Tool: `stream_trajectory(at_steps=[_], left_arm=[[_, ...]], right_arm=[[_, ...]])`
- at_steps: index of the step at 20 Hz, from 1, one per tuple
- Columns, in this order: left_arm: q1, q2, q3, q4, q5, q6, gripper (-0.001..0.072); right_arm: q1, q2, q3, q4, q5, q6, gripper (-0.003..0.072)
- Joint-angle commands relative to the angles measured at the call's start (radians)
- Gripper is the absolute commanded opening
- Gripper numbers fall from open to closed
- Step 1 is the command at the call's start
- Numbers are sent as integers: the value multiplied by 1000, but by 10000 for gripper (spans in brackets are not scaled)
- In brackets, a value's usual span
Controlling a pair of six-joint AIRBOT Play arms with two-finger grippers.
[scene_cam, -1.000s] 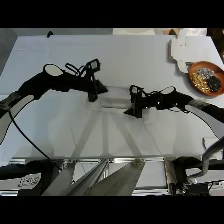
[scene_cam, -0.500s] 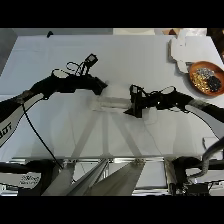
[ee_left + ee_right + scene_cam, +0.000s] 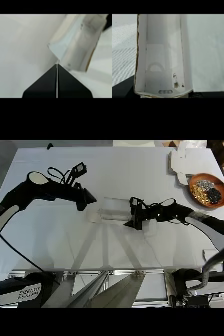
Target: Fold the box and place the chain.
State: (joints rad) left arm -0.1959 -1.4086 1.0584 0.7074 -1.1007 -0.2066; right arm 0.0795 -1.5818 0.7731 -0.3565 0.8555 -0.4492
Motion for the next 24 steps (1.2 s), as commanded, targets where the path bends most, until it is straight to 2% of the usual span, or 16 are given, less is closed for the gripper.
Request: stream_trajectory(at_steps=[1, 11, 13, 17, 24], left_arm=[[11, 39, 0, 230, -71, -3, 7], [-31, -117, -5, 254, -45, -4, 8], [-43, -148, -5, 327, 3, -39, 8], [-56, -153, -5, 589, 73, -245, 8], [-104, -128, -5, 516, 91, -238, 8]], right_arm=[[0, 1, 1, 1, 0, 0, 457], [0, 1, 1, 1, 0, 0, 457], [0, 1, 1, 1, 0, 0, 457], [0, 1, 1, 1, 0, 0, 457], [0, 1, 1, 1, 0, 0, 457]])
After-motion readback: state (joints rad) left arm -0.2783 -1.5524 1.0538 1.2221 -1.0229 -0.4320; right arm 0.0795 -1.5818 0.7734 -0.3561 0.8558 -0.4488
